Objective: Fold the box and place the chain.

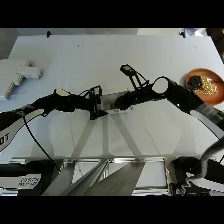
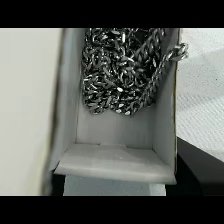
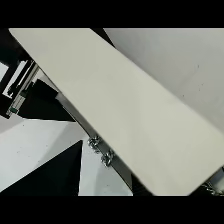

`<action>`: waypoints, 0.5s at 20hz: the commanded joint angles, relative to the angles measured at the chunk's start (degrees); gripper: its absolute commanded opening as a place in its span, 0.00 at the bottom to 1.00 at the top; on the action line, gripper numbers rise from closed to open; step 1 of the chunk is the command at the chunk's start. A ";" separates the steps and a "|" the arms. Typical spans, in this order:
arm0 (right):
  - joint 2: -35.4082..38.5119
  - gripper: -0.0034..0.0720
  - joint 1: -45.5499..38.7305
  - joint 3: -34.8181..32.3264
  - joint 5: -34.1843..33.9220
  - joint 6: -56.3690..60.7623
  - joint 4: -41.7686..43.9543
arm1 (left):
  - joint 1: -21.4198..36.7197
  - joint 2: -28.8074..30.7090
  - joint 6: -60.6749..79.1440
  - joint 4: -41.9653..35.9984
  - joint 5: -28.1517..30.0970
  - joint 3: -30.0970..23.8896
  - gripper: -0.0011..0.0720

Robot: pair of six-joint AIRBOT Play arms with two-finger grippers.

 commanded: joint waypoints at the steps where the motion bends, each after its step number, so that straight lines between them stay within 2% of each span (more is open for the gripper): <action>1: 3.02 0.46 -0.24 0.13 0.70 -3.13 0.37 | 0.02 0.00 -0.02 0.00 0.02 0.02 0.53; 4: 8.96 0.46 -3.02 0.13 3.65 -4.74 -0.74 | 0.02 0.00 -0.02 0.00 0.02 0.02 0.53; 6: 11.72 0.46 -6.75 0.13 7.19 -4.83 -4.76 | 0.02 0.00 -0.02 0.00 0.02 0.02 0.53; 8: 12.26 0.46 -12.22 0.04 11.96 -7.85 -10.95 | 0.02 0.00 -0.02 0.00 0.02 0.02 0.53; 10: 11.47 0.46 -16.76 -0.68 13.84 -13.64 -15.76 | 0.02 0.00 -0.02 0.00 0.02 0.02 0.53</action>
